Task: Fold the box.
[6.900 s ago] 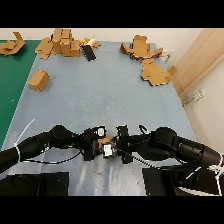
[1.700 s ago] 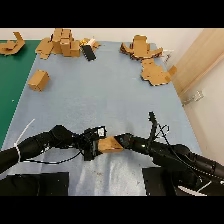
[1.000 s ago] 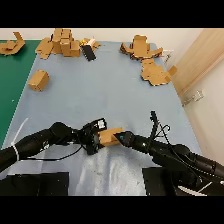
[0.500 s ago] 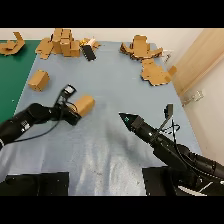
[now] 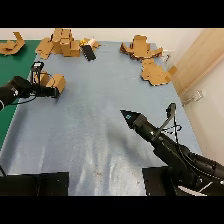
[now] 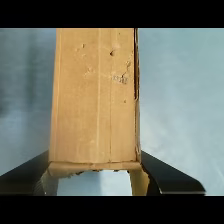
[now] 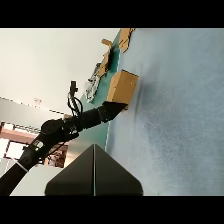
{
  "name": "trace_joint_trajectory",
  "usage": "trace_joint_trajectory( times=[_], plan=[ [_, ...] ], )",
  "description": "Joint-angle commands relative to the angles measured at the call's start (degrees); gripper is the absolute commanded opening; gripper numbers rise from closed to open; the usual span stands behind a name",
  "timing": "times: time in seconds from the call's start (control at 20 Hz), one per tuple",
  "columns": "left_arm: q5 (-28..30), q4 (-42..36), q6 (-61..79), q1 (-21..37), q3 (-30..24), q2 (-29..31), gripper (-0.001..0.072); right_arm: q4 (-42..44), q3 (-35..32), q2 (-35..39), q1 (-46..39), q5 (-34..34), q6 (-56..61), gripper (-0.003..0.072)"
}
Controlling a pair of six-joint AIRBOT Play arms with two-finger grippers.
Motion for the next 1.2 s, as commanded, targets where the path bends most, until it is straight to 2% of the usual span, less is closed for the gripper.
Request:
trace_joint_trajectory(
  times=[0.0, 0.2, 0.25, 0.3, 0.5, 0.8, 1.05, 1.15],
  plan=[
    [-0.52, 1.9, -5.53, 2.38, 7.89, -7.56, 0.0439, 0.26, 0.04, -0.02, -0.02, 0.11, 0.02, 0.0002],
    [-0.55, 2.89, -8.11, 3.41, 11.43, -11.74, 0.0451, 0.9, 0.04, -0.04, -0.2, 0.11, 0.0, 0.0002],
    [-0.57, 2.84, -8.15, 3.61, 11.8, -12.24, 0.0614, 0.87, 0.04, -0.04, -0.63, 0.11, 0.02, 0.0002],
    [-0.61, 2.86, -8.31, 3.78, 12.02, -12.52, 0.0695, 0.87, 0.04, -0.04, -1.2, 0.09, 0.0, 0.0002],
    [-2.47, 2.78, -8.39, 5.07, 12.41, -12.57, 0.0696, 0.83, 0.02, -0.04, -2.14, -0.11, -0.02, 0.0003],
    [-13.49, 2.93, -11.54, 8.28, 17.9, -12.15, 0.0696, 0.83, 0.04, -0.04, -2.14, -2.01, -0.02, 0.0002],
    [-24.11, 3.08, -11.54, 8.11, 23.91, -12.02, 0.0697, 0.83, 0.04, -0.04, -2.14, -2.01, -0.02, 0.0003],
    [-26.38, 4.59, -12.48, 8.11, 25.44, -12.02, 0.0696, 0.81, 0.04, -0.04, -2.14, -2.01, -0.04, 0.0003]
  ],
)
